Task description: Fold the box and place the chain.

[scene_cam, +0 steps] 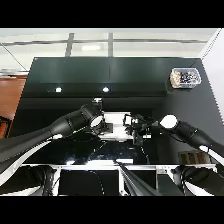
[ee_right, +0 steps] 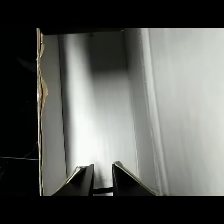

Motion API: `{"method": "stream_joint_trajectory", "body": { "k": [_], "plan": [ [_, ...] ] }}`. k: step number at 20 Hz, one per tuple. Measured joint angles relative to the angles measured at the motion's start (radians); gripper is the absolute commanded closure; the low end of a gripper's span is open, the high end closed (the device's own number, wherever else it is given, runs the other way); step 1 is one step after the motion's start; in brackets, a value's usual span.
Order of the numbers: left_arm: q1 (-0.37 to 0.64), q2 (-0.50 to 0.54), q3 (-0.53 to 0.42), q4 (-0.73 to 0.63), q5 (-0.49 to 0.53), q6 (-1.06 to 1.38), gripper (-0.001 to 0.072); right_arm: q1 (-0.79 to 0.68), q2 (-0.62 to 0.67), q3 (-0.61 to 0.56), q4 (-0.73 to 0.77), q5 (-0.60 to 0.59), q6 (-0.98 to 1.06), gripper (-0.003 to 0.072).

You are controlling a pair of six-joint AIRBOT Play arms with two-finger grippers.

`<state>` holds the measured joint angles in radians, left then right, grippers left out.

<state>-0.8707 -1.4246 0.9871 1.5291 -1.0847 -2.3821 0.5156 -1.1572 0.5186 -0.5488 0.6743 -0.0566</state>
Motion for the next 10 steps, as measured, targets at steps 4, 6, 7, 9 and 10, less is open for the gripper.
{"method": "stream_joint_trajectory", "body": {
  "k": [4,6,7,9,10],
  "plan": [
    [0.0,0.0,0.0,0.0,0.0,0.0,0.0685,0.006,-0.004,0.0,0.009,-0.002,0.041,0.0611],
    [0.0,0.0,0.0,0.0,0.0,0.0,0.0685,0.006,-0.004,0.0,0.012,-0.002,0.057,0.0449],
    [0.0,0.0,0.0,0.0,0.001,0.0,0.0685,0.007,-0.004,0.0,0.013,-0.003,0.06,0.0664],
    [0.0,0.0,0.0,0.0,0.001,-0.001,0.0685,0.006,-0.004,0.0,0.014,-0.003,0.09,0.0672],
    [0.0,0.0,0.0,0.0,0.002,-0.002,0.0685,0.004,-0.004,0.0,0.01,-0.003,0.121,0.0672]
  ]
}}
